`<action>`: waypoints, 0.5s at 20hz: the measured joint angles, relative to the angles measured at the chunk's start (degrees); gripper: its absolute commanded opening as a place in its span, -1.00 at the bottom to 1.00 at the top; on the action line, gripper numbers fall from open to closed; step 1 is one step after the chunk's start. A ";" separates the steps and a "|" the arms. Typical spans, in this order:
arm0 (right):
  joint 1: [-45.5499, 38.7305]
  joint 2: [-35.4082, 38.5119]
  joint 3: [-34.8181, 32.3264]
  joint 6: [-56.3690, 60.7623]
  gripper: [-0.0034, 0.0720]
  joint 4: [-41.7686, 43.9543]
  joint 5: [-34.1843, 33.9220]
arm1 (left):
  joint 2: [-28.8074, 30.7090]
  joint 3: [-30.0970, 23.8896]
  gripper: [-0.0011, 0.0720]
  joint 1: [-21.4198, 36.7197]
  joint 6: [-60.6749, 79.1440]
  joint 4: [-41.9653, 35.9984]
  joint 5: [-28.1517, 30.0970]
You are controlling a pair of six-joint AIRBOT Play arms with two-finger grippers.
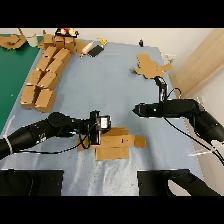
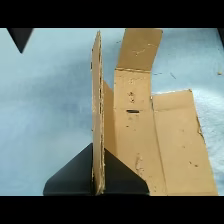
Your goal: Fold the box.
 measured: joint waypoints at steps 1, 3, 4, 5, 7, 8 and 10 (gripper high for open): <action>0.00 0.00 0.00 0.00 -0.86 0.00 0.15 | -0.44 -0.48 -0.94 -0.13 -0.02 -0.39 -0.42; 0.00 0.00 0.00 0.00 -0.86 0.02 0.31 | -1.68 -1.68 -0.94 -0.59 -0.24 -1.46 -1.33; 0.00 0.00 0.00 0.00 -0.86 0.04 0.39 | -2.27 -2.25 -0.94 -0.74 -0.44 -1.95 -1.81; 0.00 0.00 0.00 0.00 -0.86 0.02 0.44 | -2.75 -2.86 -0.94 -0.96 -0.48 -2.45 -2.21; 0.00 0.00 0.00 0.00 -0.86 0.04 0.52 | -3.32 -3.74 -0.94 -1.07 -0.66 -3.04 -2.95; 0.00 0.00 0.00 0.00 -0.86 0.09 0.55 | -3.52 -4.00 -0.94 -1.14 -0.72 -3.19 -2.95; 0.00 0.00 0.00 0.00 -0.86 0.22 0.57 | -3.67 -4.24 -0.94 -1.31 -0.90 -3.23 -3.10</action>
